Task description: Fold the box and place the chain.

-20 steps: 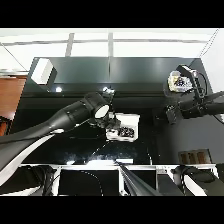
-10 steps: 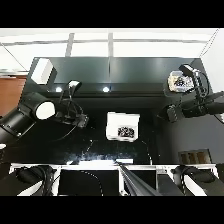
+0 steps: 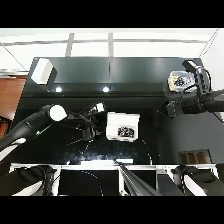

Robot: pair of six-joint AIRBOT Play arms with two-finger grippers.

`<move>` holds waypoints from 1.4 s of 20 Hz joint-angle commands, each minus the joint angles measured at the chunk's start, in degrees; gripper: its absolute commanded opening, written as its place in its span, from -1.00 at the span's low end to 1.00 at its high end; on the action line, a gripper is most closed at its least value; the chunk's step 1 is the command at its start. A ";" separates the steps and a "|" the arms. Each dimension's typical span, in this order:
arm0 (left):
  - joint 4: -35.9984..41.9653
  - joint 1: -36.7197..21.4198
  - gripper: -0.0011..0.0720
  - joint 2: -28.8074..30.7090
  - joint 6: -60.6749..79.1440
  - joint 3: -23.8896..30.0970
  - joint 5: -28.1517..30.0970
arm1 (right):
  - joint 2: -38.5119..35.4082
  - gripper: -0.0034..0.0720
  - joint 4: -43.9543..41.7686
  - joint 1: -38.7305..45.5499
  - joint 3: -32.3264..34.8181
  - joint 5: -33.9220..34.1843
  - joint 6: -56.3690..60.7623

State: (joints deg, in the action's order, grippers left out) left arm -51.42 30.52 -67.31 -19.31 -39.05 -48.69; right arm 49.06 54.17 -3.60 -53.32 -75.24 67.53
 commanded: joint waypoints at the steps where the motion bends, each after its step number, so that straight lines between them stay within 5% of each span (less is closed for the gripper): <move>1: 9.88 -0.90 0.99 -6.60 23.37 -1.62 -1.40 | -0.02 0.12 0.09 0.00 0.02 0.44 0.28; 13: 11.04 -2.95 0.99 -12.79 29.31 -4.20 -7.39 | 0.02 0.12 0.09 0.00 0.02 0.50 0.37; 28: 15.89 0.57 0.99 -13.05 29.27 -4.11 0.94 | 0.02 0.12 0.07 0.00 0.02 0.70 0.39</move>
State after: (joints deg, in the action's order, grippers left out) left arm -35.77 30.96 -80.31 10.00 -43.18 -49.47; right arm 49.06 54.28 -3.60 -53.32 -74.52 67.92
